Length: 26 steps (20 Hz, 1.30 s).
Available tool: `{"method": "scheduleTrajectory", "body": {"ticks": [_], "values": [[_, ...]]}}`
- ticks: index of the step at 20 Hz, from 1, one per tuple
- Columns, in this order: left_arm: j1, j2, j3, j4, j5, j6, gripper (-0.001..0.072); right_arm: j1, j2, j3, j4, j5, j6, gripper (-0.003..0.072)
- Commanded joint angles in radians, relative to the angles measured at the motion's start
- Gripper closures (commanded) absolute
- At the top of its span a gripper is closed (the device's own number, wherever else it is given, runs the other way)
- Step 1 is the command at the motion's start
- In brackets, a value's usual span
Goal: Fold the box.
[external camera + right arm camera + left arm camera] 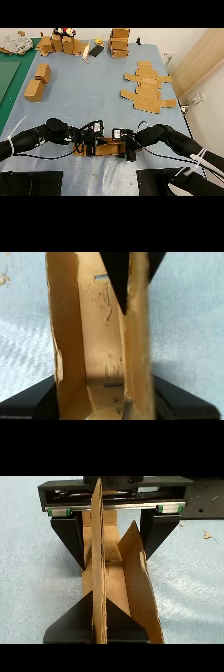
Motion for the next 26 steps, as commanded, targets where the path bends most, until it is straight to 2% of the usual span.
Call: {"method": "scheduleTrajectory", "body": {"ticks": [1, 2, 4, 7, 8, 9, 11, 13, 26], "values": [[0.000, 0.000, 0.001, 0.000, 0.000, 0.000, 0.0699, 0.001, -0.042, 0.001, 0.002, 0.019, 0.000, -0.0020], [0.000, 0.000, 0.001, 0.000, 0.000, 0.000, 0.0699, 0.001, -0.048, 0.001, 0.005, 0.024, 0.000, -0.0018], [0.000, 0.000, 0.001, 0.000, 0.000, 0.000, 0.0699, 0.001, -0.049, 0.001, 0.006, 0.022, 0.000, 0.0046], [0.000, 0.000, 0.001, 0.000, 0.000, 0.000, 0.0699, 0.001, -0.051, 0.001, 0.003, 0.023, 0.000, 0.0064], [0.000, 0.000, 0.001, 0.000, 0.000, 0.000, 0.0699, 0.001, -0.051, 0.001, 0.002, 0.023, 0.000, 0.0086], [0.000, 0.000, 0.001, 0.000, 0.000, 0.000, 0.0699, 0.001, -0.051, 0.001, 0.002, 0.019, 0.000, 0.0141], [0.000, 0.000, 0.001, 0.000, 0.000, 0.000, 0.0699, 0.001, -0.051, 0.001, 0.002, 0.013, 0.000, 0.0154], [0.000, 0.000, 0.001, 0.000, 0.000, 0.000, 0.0699, 0.001, -0.051, 0.001, 0.000, 0.004, 0.000, 0.0219], [0.000, 0.000, 0.001, 0.000, 0.000, 0.000, 0.0699, 0.001, -0.051, 0.001, -0.010, -0.002, 0.000, 0.0208]]}}
